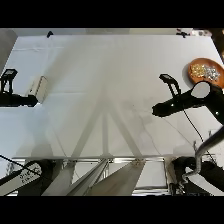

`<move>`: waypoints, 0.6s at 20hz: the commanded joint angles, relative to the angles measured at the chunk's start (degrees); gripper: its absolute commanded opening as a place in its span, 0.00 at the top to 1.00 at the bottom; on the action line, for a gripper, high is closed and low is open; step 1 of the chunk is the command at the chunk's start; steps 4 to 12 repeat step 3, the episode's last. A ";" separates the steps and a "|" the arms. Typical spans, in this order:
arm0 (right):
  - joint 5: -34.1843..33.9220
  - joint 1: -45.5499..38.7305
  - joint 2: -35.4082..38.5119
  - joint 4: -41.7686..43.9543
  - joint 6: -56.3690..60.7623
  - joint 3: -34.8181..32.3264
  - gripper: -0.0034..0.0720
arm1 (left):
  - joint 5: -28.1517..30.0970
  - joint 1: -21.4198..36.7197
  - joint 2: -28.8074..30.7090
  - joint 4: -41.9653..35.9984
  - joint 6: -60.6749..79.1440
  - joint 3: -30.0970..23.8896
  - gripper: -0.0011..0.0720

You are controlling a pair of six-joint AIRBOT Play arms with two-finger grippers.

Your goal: Fold the box and place the chain.

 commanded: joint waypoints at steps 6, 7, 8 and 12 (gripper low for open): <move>0.02 0.00 -0.02 0.02 0.00 0.04 0.94 | -0.68 0.00 6.10 -4.70 -0.20 0.00 0.03; 0.02 0.00 -0.02 0.02 0.00 0.04 0.94 | -0.68 0.00 6.10 -4.70 -0.20 0.00 0.03; 0.02 0.00 -0.02 0.02 0.00 0.04 0.94 | -0.68 0.00 6.10 -4.70 -0.20 0.00 0.03; 0.02 0.00 -0.02 0.02 0.00 0.04 0.94 | -0.68 0.00 6.10 -4.70 -0.20 0.00 0.03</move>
